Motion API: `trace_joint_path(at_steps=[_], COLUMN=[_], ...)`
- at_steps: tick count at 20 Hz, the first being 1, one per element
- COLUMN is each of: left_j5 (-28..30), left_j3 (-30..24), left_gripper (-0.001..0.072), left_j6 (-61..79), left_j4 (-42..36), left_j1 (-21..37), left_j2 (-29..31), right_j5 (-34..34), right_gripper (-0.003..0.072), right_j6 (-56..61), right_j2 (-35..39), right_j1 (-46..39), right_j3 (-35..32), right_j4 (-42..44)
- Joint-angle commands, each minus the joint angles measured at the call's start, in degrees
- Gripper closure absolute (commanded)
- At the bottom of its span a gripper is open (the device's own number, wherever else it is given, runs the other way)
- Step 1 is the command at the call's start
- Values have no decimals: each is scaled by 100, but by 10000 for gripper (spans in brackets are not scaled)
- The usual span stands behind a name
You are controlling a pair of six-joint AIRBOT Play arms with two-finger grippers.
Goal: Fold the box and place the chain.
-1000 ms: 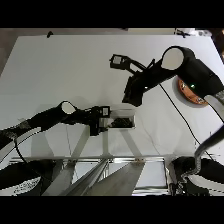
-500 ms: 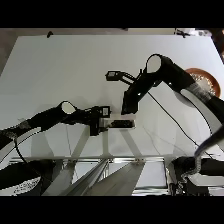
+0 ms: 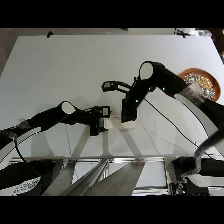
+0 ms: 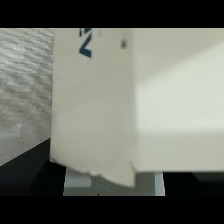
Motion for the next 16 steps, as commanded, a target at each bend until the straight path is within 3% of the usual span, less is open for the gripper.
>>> trace_joint_path(at_steps=[1, 7, 8, 16], left_j5=[2, 2, 2, 2], left_j3=[2, 2, 2, 2], left_gripper=[486, 486, 486, 486], left_j6=[2, 2, 2, 2], left_j4=[0, 0, 0, 0], left_j1=[0, 0, 0, 0], left_j2=[4, 4, 4, 4], right_j5=[-426, -1274, -1325, -1469], right_gripper=[311, 331, 362, 370], right_j6=[459, 852, 844, 846], right_j2=[46, 621, 728, 793], right_j1=[199, 286, 286, 404], right_j3=[-214, -446, -446, -981], right_j4=[-684, -1130, -1130, -994])
